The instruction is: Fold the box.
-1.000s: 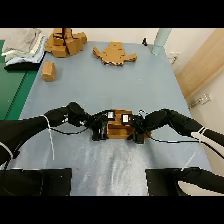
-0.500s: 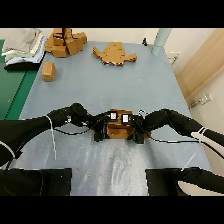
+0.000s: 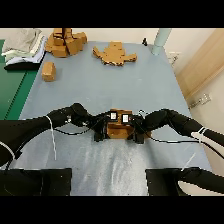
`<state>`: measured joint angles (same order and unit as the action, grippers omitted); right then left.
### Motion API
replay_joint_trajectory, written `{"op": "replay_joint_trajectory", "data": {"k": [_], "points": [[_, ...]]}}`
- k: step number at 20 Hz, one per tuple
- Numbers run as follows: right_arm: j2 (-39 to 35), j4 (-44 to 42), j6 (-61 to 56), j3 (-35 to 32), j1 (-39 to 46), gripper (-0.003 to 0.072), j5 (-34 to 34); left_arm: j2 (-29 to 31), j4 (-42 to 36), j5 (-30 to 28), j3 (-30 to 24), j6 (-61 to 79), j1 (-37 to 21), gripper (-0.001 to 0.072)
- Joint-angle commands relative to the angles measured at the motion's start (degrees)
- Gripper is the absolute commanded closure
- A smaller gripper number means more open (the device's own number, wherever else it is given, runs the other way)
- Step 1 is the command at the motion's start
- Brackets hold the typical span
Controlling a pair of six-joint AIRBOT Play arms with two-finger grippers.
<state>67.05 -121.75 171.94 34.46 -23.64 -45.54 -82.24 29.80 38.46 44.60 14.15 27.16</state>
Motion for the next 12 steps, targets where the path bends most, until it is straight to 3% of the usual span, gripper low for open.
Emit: {"op": "replay_joint_trajectory", "data": {"k": [1, 12], "points": [[0.02, 0.00, 0.00, -0.02, -0.02, 0.0178, 0.00, -0.02, 0.20, -0.13, 0.04, -0.07, 0.00, 0.0205], [0.02, -0.55, -0.04, -0.02, -0.02, 0.0177, -0.07, -0.02, 0.20, -0.13, 0.04, -0.07, 0.00, 0.0205]]}}
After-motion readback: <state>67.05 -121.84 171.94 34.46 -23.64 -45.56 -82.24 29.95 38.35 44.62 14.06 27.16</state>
